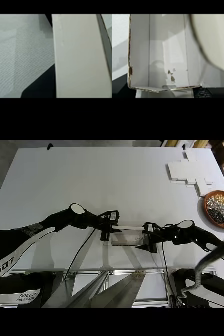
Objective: Fold the box and place the chain.
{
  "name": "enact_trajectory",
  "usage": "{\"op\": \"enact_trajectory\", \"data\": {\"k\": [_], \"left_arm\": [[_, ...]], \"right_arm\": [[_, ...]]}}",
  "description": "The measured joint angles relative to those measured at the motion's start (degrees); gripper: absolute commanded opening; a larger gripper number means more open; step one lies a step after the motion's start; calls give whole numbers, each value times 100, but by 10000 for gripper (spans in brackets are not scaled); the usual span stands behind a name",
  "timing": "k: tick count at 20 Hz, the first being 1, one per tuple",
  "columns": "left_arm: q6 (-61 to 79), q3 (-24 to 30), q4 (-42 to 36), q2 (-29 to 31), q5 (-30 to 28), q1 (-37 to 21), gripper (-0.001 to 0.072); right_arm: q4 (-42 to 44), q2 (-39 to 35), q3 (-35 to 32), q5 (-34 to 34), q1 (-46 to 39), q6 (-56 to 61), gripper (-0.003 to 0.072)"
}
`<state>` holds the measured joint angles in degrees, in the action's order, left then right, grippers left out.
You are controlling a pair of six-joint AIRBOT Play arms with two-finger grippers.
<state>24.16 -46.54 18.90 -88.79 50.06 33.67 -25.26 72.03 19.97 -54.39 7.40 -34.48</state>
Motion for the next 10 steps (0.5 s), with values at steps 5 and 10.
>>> {"op": "enact_trajectory", "data": {"k": [5, 10], "left_arm": [[0, 0, 0, 0, 4, 0, 14], [0, 0, -2, 0, -2, 0, 14]], "right_arm": [[7, 9, 0, 33, -2, -2, 393], [-22, 9, -2, 70, -2, -2, 336]]}}
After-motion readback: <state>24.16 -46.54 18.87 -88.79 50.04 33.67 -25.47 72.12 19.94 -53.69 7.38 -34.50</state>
